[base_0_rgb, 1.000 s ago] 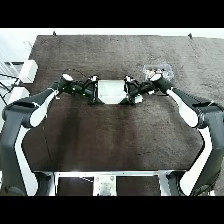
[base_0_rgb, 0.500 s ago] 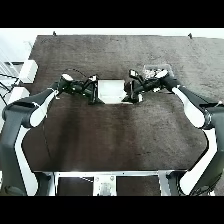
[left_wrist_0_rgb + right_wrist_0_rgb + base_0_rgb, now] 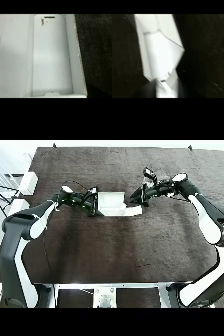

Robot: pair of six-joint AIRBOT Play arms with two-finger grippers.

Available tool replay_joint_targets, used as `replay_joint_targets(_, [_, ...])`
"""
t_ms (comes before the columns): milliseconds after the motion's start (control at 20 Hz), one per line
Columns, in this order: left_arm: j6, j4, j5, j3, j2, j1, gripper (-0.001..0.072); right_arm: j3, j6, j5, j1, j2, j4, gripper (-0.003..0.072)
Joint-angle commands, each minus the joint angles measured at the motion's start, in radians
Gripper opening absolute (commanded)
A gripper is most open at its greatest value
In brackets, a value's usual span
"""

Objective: Fold the box and place the chain.

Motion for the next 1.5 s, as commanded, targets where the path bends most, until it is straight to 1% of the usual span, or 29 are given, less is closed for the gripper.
replay_joint_targets(0, [-0.001,-0.001,0.0,0.0,-0.001,-0.001,0.0363,-0.003,0.022,0.069,0.051,0.006,0.058,0.0018])
replay_joint_targets(100, [-0.001,-0.001,0.0,0.0,-0.001,-0.001,0.0363,-0.006,0.022,-0.019,0.097,0.006,0.074,0.0018])
replay_joint_targets(200, [-0.001,-0.001,0.0,0.0,-0.001,-0.001,0.0363,-0.006,0.033,-0.171,0.129,0.005,0.074,0.0018])
replay_joint_targets(300, [-0.001,-0.001,0.0,0.0,-0.001,-0.001,0.0363,-0.006,0.092,-0.344,0.136,-0.006,0.074,0.0018])
replay_joint_targets(350, [-0.001,-0.001,0.0,0.0,-0.001,-0.001,0.0363,-0.006,0.124,-0.411,0.133,-0.016,0.073,0.0018])
replay_joint_targets(450, [-0.001,-0.001,0.0,0.0,-0.001,-0.001,0.0363,-0.005,0.159,-0.457,0.122,-0.043,0.073,0.0017])
replay_joint_targets(750, [-0.001,-0.001,0.002,0.0,-0.001,-0.001,0.0363,-0.005,0.18,-0.452,0.115,-0.105,0.07,0.0017])
replay_joint_targets(1100, [-0.001,-0.001,0.002,0.0,-0.001,-0.001,0.0364,-0.005,0.179,-0.446,0.115,-0.101,0.072,0.0018])
replay_joint_targets(1250, [-0.001,-0.001,0.002,0.0,-0.001,-0.001,0.0364,-0.005,0.179,-0.406,0.112,-0.053,0.07,0.0019])
replay_joint_targets(1350, [-0.001,-0.001,0.002,0.0,-0.001,-0.001,0.0363,-0.005,0.179,-0.356,0.1,0.008,0.063,0.0019])
replay_joint_targets(1450, [-0.001,-0.001,0.002,0.0,-0.001,-0.001,0.0363,-0.005,0.179,-0.291,0.08,0.078,0.009,0.0028])
